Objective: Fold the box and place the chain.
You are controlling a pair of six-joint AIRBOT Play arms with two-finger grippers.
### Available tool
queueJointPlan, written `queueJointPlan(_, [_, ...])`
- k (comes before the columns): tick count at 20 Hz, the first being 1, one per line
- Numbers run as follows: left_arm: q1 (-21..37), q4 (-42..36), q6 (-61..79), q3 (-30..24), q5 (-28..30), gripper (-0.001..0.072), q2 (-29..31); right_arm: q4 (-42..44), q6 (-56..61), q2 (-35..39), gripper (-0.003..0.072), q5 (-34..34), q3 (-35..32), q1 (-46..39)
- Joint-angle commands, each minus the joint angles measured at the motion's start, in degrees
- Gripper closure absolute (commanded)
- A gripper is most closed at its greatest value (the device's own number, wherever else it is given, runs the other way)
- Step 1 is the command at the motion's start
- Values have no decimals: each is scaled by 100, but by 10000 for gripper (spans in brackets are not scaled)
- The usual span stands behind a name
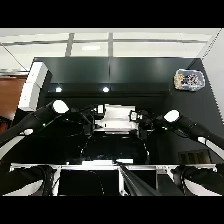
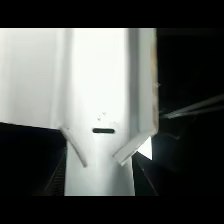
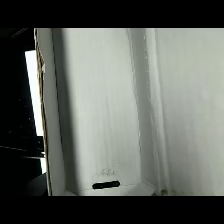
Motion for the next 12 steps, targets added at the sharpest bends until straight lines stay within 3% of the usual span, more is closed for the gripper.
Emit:
queueJointPlan(1, [-4,-407,13,4,236,337,-9,0,2,-2,559,2,4,0])
queueJointPlan(5, [-28,-409,63,7,146,489,-11,0,2,-2,558,2,4,0])
queueJointPlan(10, [-37,-393,61,7,46,488,-11,0,2,-2,559,2,4,0])
queueJointPlan(12, [-24,-20,55,24,63,470,11,0,2,-2,559,2,4,0])
